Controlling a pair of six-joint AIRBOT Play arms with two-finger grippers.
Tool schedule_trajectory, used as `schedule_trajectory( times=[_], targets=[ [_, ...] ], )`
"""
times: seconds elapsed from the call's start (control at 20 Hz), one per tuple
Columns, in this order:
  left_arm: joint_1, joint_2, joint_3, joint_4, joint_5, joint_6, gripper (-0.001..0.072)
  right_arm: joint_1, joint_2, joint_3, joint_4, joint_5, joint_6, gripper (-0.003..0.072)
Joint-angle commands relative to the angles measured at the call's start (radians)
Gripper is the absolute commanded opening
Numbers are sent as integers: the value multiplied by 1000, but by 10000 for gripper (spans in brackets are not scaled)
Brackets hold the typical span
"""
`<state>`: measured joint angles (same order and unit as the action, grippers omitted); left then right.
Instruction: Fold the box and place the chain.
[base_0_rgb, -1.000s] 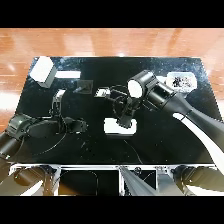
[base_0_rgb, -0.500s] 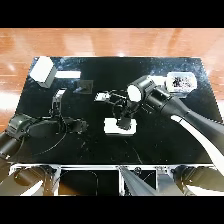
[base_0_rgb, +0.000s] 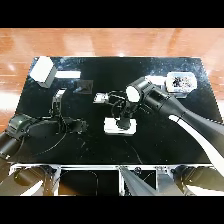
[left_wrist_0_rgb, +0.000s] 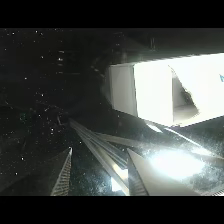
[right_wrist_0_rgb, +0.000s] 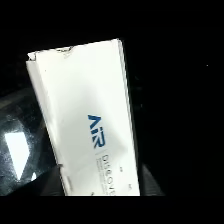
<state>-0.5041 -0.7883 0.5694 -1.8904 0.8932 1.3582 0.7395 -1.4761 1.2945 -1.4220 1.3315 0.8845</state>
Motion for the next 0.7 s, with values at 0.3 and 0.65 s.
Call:
schedule_trajectory(
  times=[0.3, 0.65],
  targets=[
    [1, 0, 1, 0, 0, 0, 440, 0, -1, 0, -2, 3, -3, 482],
    [1, 0, 1, 0, 1, 0, 439, 0, -1, 0, -38, -29, -2, 481]
  ],
)
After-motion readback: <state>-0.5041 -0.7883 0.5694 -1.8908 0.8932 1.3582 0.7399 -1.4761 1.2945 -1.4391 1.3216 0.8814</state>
